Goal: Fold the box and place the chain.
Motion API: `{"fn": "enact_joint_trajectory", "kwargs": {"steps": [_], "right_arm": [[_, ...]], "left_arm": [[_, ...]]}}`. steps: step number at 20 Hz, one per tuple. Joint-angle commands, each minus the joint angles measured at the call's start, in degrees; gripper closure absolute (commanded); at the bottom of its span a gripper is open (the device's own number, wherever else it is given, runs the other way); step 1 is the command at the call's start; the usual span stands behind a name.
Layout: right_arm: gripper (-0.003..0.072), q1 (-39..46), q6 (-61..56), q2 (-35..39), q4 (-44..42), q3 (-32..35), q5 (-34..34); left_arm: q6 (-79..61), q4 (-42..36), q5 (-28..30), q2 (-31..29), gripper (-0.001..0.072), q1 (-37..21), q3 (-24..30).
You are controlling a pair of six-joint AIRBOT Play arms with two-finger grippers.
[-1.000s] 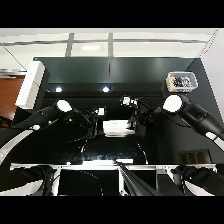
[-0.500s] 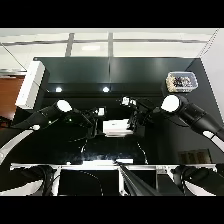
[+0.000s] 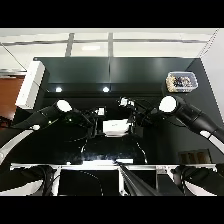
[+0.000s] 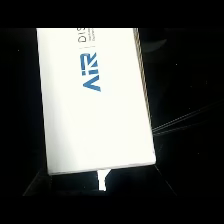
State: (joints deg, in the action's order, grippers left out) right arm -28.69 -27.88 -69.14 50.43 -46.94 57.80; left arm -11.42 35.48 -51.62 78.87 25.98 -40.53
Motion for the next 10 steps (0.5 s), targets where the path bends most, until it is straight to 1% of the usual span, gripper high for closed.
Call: {"fn": "enact_joint_trajectory", "kwargs": {"steps": [1, 3, 5, 6, 8, 9, 10], "right_arm": [[0.0149, 0.0, -4.1, 0.3, 0.9, -0.3, 0.1], [0.0149, 0.7, -8.1, 1.7, 0.9, -0.9, 0.9], [0.015, 3.2, -16.0, 4.6, 0.7, -1.2, 2.8], [0.0162, 5.0, -21.3, 6.0, 0.7, -1.2, 4.7], [0.0224, 7.9, -32.6, 6.6, -0.6, -1.0, 8.9], [0.0591, 8.2, -34.9, 6.6, -3.4, 0.1, 9.0], [0.068, 8.1, -35.6, 6.5, -7.8, 1.9, 7.1]], "left_arm": [[-0.1, 0.0, 0.0, 0.0, 0.035, 0.0, 0.0], [-0.1, 0.0, 0.0, 0.0, 0.035, 0.0, 0.0], [-0.1, 0.0, 0.0, 0.0, 0.035, 0.0, 0.0], [-0.1, 0.0, 0.0, 0.0, 0.035, 0.0, 0.0], [-0.1, 0.0, 0.0, 0.0, 0.035, 0.0, 0.0], [-0.1, 0.0, 0.0, 0.0, 0.0349, 0.0, 0.0], [-0.1, 0.0, 0.1, 0.0, 0.035, 0.0, 0.0]]}}
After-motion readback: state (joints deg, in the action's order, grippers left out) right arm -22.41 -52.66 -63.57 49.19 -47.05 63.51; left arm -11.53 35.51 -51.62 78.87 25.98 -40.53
